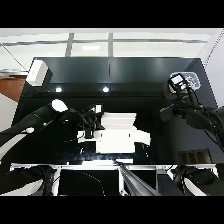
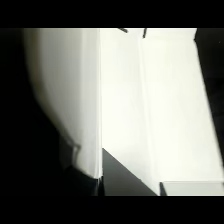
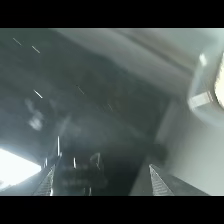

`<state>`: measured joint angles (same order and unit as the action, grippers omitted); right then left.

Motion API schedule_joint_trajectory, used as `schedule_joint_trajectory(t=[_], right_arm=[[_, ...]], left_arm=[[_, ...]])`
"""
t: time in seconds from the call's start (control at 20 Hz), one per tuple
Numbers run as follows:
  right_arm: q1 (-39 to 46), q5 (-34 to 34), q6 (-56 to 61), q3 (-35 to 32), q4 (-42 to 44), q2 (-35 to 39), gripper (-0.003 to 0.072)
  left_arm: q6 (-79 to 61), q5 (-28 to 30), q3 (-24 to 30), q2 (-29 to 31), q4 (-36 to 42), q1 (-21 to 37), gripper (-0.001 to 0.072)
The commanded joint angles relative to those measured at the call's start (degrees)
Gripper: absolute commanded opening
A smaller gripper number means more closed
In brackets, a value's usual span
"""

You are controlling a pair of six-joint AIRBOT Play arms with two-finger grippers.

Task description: Fold the box and place the chain.

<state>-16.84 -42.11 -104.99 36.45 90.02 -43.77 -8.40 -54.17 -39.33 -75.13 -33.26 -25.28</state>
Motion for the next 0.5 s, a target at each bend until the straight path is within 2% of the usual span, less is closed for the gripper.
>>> schedule_joint_trajectory(t=[0.0,0.2,0.45], right_arm=[[0.04,5.92,-17.57,-2.82,12.85,0.0,0.0689],[-0.2,4.28,-34.18,-8.92,30.91,0.0,0.0689],[-5.22,2.64,-37.57,-10.36,32.52,0.0,0.0689]], left_arm=[[-6.45,2.43,0.59,-2.54,0.87,-0.11,0.0025],[-4.09,6.03,1.38,-2.69,0.9,-0.15,0.0025],[4.72,5.64,2.01,-2.73,-5.31,-0.17,0.0025]])
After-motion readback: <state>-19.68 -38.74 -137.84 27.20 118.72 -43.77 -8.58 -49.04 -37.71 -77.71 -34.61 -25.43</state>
